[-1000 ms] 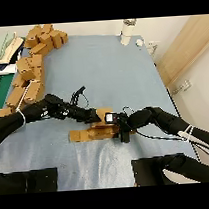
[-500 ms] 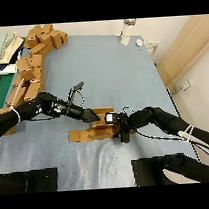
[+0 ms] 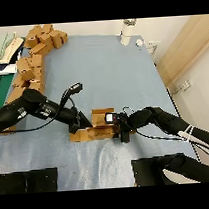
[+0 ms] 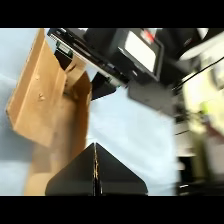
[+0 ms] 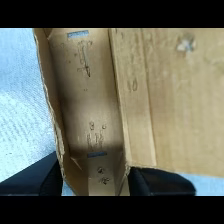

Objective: Fold the box.

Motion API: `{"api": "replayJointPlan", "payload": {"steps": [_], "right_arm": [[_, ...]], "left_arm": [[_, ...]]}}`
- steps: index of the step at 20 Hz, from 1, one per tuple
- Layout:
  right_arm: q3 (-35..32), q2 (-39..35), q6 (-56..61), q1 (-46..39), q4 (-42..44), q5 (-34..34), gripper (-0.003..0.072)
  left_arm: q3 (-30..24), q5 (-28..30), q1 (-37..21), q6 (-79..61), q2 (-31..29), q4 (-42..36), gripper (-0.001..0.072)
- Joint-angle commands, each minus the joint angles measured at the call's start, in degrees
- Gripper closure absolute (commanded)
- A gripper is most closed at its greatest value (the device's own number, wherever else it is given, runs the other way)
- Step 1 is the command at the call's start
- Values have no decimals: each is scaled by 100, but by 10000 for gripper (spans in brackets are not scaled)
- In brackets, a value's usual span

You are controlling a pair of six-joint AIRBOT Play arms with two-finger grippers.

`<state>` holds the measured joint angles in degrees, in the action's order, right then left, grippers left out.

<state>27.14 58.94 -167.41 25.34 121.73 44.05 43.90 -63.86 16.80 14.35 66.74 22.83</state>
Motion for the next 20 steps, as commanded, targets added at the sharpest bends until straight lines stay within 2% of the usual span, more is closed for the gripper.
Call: {"api": "replayJointPlan", "payload": {"steps": [1,3,4,5,6,10,14,17,18,20], "right_arm": [[4,2,0,-2,0,0,284],[4,2,0,-2,0,-2,284],[4,2,0,-2,0,-2,284],[4,2,0,-2,0,-2,284],[4,2,0,-2,0,-2,284],[4,2,0,-2,-2,-2,284],[4,2,0,-2,-2,0,283],[4,2,0,-2,-2,0,284],[4,2,0,-2,-2,-2,283],[4,2,0,-2,-2,-2,284]], "left_arm": [[-385,796,2,-1158,-761,339,701],[-555,1051,-2,-1937,-1054,433,698],[-640,1097,-92,-2240,-1110,426,655],[-728,1141,-195,-2409,-1106,422,303],[-841,1303,-271,-2461,-1078,424,17],[-1123,1552,-271,-2728,-693,446,14],[-1121,1853,118,-2850,-39,417,15],[-1119,1897,393,-2850,229,367,21],[-1119,1937,457,-2850,278,317,123],[-1117,2000,540,-2852,358,184,142]]}}
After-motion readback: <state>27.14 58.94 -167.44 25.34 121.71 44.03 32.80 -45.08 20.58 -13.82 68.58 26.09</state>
